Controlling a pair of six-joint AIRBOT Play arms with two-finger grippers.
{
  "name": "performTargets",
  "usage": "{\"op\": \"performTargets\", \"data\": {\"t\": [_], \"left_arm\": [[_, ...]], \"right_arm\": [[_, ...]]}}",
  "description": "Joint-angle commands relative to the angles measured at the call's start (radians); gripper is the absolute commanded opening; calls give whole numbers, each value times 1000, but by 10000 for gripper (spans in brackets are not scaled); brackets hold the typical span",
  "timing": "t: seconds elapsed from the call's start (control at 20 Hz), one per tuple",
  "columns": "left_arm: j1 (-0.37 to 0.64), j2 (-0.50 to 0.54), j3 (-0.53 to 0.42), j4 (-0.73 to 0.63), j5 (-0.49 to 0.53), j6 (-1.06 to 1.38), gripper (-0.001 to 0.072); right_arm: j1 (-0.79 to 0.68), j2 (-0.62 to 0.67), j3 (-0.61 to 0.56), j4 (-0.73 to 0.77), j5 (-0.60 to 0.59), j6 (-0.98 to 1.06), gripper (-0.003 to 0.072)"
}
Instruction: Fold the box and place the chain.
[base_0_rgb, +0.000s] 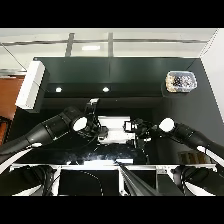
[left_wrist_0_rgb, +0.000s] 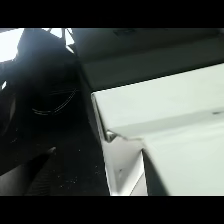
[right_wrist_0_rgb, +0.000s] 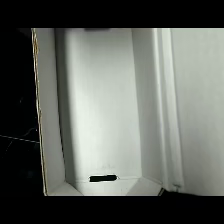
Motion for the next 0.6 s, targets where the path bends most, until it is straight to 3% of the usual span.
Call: {"op": "performTargets", "data": {"t": [0.0, 0.55], "left_arm": [[-4, -6, 9, 23, -34, -85, 591], [-8, -21, 17, 75, -57, -163, 591]], "right_arm": [[1, 0, 0, 0, 0, 0, 434], [1, 0, 0, 0, 0, 0, 433]]}}
